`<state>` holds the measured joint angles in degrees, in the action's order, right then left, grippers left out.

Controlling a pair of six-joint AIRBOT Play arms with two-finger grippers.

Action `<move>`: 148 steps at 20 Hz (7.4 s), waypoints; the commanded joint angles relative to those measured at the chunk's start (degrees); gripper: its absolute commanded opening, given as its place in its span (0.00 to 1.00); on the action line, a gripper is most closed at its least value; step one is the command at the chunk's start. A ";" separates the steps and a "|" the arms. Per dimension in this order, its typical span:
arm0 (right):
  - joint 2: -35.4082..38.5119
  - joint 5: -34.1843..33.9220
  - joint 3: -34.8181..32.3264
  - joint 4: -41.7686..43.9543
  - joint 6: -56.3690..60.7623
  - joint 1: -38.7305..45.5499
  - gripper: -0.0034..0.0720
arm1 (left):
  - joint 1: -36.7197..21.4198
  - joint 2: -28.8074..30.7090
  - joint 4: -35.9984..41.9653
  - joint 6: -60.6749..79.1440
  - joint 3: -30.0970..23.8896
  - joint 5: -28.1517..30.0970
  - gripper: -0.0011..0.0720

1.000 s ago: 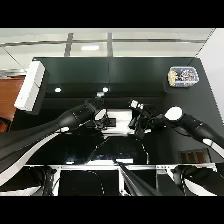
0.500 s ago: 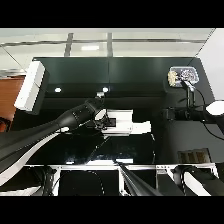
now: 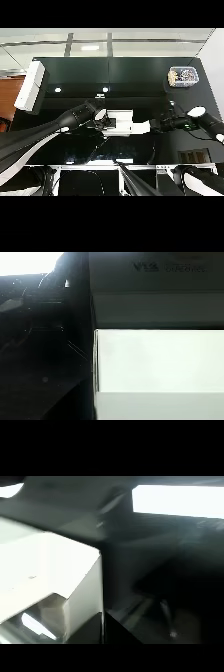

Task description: Fold the box and place the chain.

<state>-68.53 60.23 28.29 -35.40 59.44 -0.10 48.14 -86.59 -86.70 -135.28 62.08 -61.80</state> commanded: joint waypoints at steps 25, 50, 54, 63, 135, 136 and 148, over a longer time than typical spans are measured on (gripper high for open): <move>-2.69 -1.16 16.50 -12.87 17.33 -22.21 0.65 | 0.00 -0.02 0.42 0.02 0.04 0.20 0.06; -5.60 -5.92 22.03 -38.12 47.93 -35.47 0.65 | 0.00 -0.09 0.37 0.02 0.04 0.24 0.06; -8.26 -3.58 23.96 -43.15 51.34 -38.23 0.65 | 0.00 -0.09 0.39 0.02 0.04 0.24 0.06; -8.66 -3.52 23.96 -47.69 59.12 -38.23 0.43 | 0.00 -0.09 0.37 0.02 0.04 0.09 0.06; 9.31 -11.32 25.33 -72.06 51.84 4.20 0.99 | -0.11 -0.07 -2.36 -0.07 0.04 -1.22 0.06; 5.51 -12.41 25.53 -65.31 50.93 8.02 0.99 | -0.13 -0.07 -2.45 -0.07 0.04 -1.25 0.06; -39.93 8.55 79.93 -53.29 60.87 13.55 0.98 | -0.15 -0.07 -2.43 0.04 0.02 -1.99 0.06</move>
<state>-98.89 61.36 94.56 -89.60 115.11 12.97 48.03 -86.63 -89.10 -135.31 62.11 -63.72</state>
